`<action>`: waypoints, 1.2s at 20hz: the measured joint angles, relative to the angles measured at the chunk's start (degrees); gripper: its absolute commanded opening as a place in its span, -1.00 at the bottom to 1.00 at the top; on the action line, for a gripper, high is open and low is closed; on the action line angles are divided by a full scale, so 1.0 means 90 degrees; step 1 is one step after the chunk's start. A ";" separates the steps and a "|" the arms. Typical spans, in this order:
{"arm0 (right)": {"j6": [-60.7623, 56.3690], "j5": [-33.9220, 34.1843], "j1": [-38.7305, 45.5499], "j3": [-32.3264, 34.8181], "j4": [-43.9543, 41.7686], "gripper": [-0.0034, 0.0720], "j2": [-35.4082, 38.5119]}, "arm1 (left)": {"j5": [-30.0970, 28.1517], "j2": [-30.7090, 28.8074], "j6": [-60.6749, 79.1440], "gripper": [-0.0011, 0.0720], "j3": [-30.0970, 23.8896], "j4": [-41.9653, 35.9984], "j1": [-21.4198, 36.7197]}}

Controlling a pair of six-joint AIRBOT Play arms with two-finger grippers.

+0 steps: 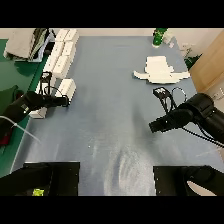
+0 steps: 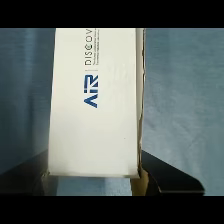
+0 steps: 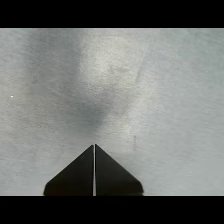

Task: Fold the box.

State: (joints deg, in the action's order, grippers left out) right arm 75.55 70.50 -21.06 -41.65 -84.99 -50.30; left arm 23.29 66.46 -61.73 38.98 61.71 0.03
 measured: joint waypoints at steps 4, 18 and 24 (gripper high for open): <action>0.0000 0.0005 -0.0002 -0.0002 -0.0002 -0.86 0.0002 | -0.0046 0.0809 -0.0056 0.01 0.0670 0.0012 0.0104; 0.0000 0.0005 0.0005 -0.0002 0.0017 -0.86 0.0002 | -0.0505 0.1860 -0.0085 0.01 0.1685 0.0012 0.0367; 0.0000 0.0002 0.0005 -0.0002 0.0017 -0.86 0.0002 | -0.0002 0.1894 -0.0049 0.01 0.1739 0.0049 0.0525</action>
State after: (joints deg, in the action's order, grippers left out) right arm 75.55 70.52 -21.02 -41.67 -84.84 -50.28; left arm 23.27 83.50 -62.17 54.63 62.15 4.75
